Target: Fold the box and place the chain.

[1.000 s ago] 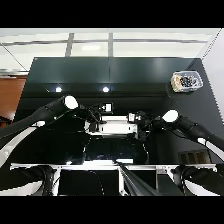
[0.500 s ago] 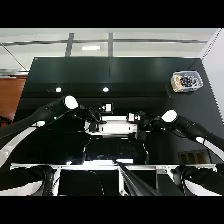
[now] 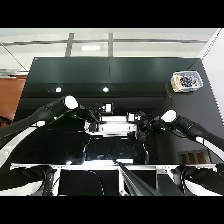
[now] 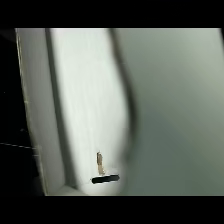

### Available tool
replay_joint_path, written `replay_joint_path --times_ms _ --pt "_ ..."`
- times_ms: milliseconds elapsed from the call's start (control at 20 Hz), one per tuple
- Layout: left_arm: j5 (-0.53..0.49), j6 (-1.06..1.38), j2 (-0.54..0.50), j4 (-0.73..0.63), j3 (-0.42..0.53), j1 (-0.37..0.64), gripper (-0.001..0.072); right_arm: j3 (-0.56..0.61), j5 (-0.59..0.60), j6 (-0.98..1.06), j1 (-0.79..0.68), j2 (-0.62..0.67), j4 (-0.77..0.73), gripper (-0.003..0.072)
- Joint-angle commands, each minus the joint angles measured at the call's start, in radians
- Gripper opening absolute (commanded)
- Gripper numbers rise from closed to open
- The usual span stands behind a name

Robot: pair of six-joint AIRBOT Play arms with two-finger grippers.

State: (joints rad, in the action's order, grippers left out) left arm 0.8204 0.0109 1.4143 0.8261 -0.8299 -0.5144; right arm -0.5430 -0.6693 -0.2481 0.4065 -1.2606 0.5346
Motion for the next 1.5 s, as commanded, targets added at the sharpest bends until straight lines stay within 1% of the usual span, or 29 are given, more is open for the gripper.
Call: replay_joint_path --times_ms 0,150,200,250,300,350,400,500,550,650,700,750,800,850,900,950,1000,1050,1200,1300,1350,1400,1450 --pt "0.001 0.0 0.0 0.0 0.0 0.0 0.0026 0.0 0.004 0.001 0.001 -0.001 0.0 0.0473" --pt "0.027 0.0 -0.002 0.012 -0.008 0.0 0.0031 0.0 0.004 0.001 0.0 -0.001 0.0 0.0472" --pt "0.027 0.0 -0.008 0.013 -0.012 0.0 0.013 0.0 0.004 0.001 0.0 -0.001 0.0 0.0472" --pt "0.027 -0.001 -0.02 0.014 -0.018 0.001 0.0282 0.0 0.004 0.001 0.0 -0.001 0.0 0.0473" --pt "0.027 -0.017 -0.035 0.029 -0.027 0.002 0.0412 0.0 0.004 0.001 0.001 -0.001 0.0 0.0473" --pt "0.028 -0.066 -0.056 0.053 -0.036 0.003 0.0587 0.0 0.004 0.001 0.0 -0.001 0.0 0.0472" --pt "0.029 -0.132 -0.082 0.079 -0.041 0.008 0.072 0.0 0.005 0.001 0.001 -0.001 0.0 0.0472" --pt "0.043 -0.283 -0.16 0.181 -0.043 0.017 0.0715 0.0 0.004 0.002 0.0 -0.001 0.0 0.0472" --pt "0.074 -0.349 -0.198 0.244 -0.043 0.022 0.0713 0.0 0.004 0.002 0.001 -0.001 0.0 0.0472" --pt "0.171 -0.5 -0.268 0.36 -0.043 0.034 0.0706 0.0 0.004 0.002 0.001 -0.001 0.0 0.0471" --pt "0.239 -0.593 -0.292 0.403 -0.043 0.044 0.0686 0.0 0.004 0.002 0.001 -0.001 0.0 0.0434" --pt "0.31 -0.682 -0.303 0.417 -0.043 0.053 0.0685 0.0 0.001 0.002 0.001 -0.001 0.0 0.0239" --pt "0.4 -0.783 -0.303 0.41 -0.042 0.061 0.0611 0.0 0.0 0.002 0.001 -0.001 0.001 0.0162" --pt "0.492 -0.845 -0.295 0.388 -0.041 0.06 0.0299 0.0 0.0 0.002 0.0 -0.001 0.001 0.0161" --pt "0.591 -0.843 -0.283 0.34 -0.039 0.05 0.0033 0.0 0.0 0.002 0.0 -0.001 0.001 0.0161" --pt "0.633 -0.846 -0.274 0.278 -0.029 0.034 0.0024 0.0 0.0 0.002 0.0 -0.001 0.001 0.0161" --pt "0.597 -0.845 -0.272 0.196 -0.006 0.013 0.0024 0.0 0.0 0.002 0.0 -0.001 0.001 0.0161" --pt "0.509 -0.844 -0.272 0.11 0.021 -0.008 0.0024 0.0 0.0 0.002 0.0 -0.001 0.001 0.0161" --pt "0.091 -0.751 -0.272 -0.137 0.102 -0.044 0.0025 0.0 0.0 0.002 0.0 -0.001 0.001 0.0161" --pt "-0.14 -0.679 -0.272 -0.266 0.114 -0.035 0.0026 0.0 0.0 0.002 0.001 -0.001 0.0 0.016" --pt "-0.243 -0.657 -0.272 -0.293 0.113 -0.03 0.0026 0.0 0.0 0.002 0.0 -0.001 0.0 0.0161" --pt "-0.349 -0.657 -0.269 -0.283 0.113 -0.03 0.0025 0.0 0.0 0.002 0.0 -0.001 0.0 0.0161" --pt "-0.419 -0.655 -0.257 -0.28 0.112 -0.03 0.0024 0.0 0.0 0.002 0.0 -0.001 0.0 0.016"
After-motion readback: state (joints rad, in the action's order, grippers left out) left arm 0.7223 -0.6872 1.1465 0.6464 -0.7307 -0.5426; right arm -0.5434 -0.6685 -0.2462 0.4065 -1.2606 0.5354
